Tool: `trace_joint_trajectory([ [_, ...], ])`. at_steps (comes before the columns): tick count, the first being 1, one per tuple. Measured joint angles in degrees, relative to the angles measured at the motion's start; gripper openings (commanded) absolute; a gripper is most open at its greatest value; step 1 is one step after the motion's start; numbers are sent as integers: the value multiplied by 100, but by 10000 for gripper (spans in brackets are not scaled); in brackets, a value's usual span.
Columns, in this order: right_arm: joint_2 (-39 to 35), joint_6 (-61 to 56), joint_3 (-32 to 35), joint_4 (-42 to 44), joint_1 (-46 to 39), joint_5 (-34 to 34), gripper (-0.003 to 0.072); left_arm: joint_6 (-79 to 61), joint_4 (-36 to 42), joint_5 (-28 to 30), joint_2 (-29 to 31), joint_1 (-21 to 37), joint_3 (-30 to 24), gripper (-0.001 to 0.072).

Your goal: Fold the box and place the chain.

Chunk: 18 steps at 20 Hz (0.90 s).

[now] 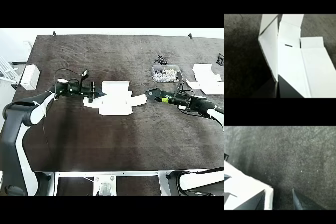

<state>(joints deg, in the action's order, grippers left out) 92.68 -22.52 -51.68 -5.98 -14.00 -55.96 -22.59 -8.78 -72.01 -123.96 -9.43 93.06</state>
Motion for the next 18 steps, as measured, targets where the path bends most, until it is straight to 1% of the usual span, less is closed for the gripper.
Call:
trace_joint_trajectory([
  [9, 0, 315, 90, 142, 0, 4, 423, -177, -225, 177, -7, -63, 2, 20],
  [11, -7, 483, 92, 181, 0, -33, 442, -181, -238, 175, -20, -63, 0, 21],
  [15, -181, 1119, 92, 254, -11, -516, 443, -170, -273, 177, -31, -63, 0, 22],
  [18, -507, 1646, 101, 221, 0, -1047, 443, -160, -286, 179, -31, -63, 0, 22],
])
